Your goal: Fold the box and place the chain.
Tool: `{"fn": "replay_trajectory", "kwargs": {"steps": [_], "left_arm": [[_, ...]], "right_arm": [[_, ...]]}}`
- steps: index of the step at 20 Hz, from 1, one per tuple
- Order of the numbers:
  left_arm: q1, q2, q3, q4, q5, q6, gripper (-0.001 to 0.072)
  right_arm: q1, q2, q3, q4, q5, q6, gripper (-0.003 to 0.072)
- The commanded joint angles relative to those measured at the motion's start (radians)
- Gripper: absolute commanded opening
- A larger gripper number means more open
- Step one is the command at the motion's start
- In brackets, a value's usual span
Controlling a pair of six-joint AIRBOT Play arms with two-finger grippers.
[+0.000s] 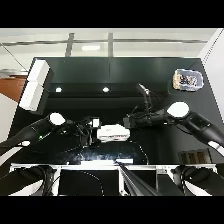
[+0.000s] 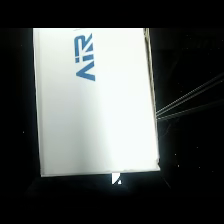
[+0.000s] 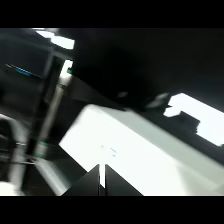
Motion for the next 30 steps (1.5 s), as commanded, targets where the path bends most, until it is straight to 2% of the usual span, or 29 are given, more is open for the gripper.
{"fn": "replay_trajectory", "kwargs": {"steps": [1,5,9,13,21,30], "left_arm": [[0.0,0.001,-0.001,0.0,0.0,0.0,0.0487],[0.0,0.001,-0.001,0.0,0.0,0.0,0.0486],[0.0,0.001,-0.001,0.0,0.0,0.0,0.0486],[0.0,0.001,-0.001,0.0,0.0,0.0,0.0486],[0.0,0.001,-0.001,0.0,0.0,0.0,0.0487],[0.0,0.001,-0.001,0.0,0.0,0.0,0.0486]], "right_arm": [[0.02,-0.112,-0.007,0.205,0.051,-0.03,0.0048],[0.027,-0.178,-0.007,0.205,0.067,-0.03,0.0048],[0.064,-0.181,-0.007,0.204,0.056,-0.03,0.0048],[0.113,-0.181,-0.007,0.203,-0.014,-0.029,0.0048],[0.117,-0.181,-0.007,0.19,-0.072,-0.029,0.0048],[0.158,-0.182,-0.007,0.16,-0.081,-0.024,0.0048]]}}
